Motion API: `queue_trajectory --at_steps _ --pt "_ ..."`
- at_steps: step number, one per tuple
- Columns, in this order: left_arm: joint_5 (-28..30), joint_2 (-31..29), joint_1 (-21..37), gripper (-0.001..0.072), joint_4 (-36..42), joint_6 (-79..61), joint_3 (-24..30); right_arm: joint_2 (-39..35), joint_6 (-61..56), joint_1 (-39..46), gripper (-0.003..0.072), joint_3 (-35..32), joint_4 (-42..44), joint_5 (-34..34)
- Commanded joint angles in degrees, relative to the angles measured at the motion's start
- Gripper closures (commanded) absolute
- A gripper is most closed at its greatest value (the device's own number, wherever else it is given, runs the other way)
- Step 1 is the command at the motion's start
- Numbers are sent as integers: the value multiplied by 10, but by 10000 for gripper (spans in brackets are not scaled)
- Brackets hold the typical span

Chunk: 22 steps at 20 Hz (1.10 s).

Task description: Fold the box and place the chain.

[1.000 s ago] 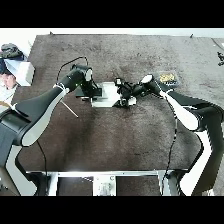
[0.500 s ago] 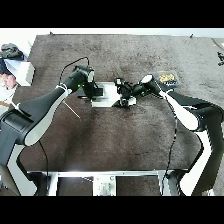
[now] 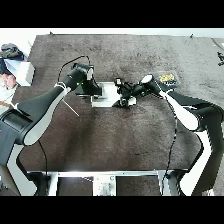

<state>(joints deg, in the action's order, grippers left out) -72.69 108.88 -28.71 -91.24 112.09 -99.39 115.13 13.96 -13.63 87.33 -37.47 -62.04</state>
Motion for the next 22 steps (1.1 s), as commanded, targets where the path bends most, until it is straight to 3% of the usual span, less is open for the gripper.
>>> queue_trajectory --at_steps 1,3,8,11,13,16,18,20,22 --pt "-46 -6 -1 216 28 -78 -29 0 0 0 248 0 0 0" --pt "-61 -22 0 216 30 -111 -45 0 -1 0 249 0 0 0" --pt "-35 -96 1 216 29 -152 -41 0 0 0 249 0 0 -1" --pt "21 -146 2 217 36 -166 10 0 -1 0 248 0 0 0" --pt "89 -197 17 217 76 -184 83 0 -1 0 249 0 0 0" --pt "207 -290 71 216 219 -307 233 0 -1 0 248 0 0 0" --pt "253 -331 119 216 341 -447 319 0 -1 0 248 0 0 0" --pt "262 -350 170 216 499 -644 388 0 -1 0 248 0 0 0" --pt "240 -350 209 216 604 -770 426 0 -1 0 248 0 0 -1"
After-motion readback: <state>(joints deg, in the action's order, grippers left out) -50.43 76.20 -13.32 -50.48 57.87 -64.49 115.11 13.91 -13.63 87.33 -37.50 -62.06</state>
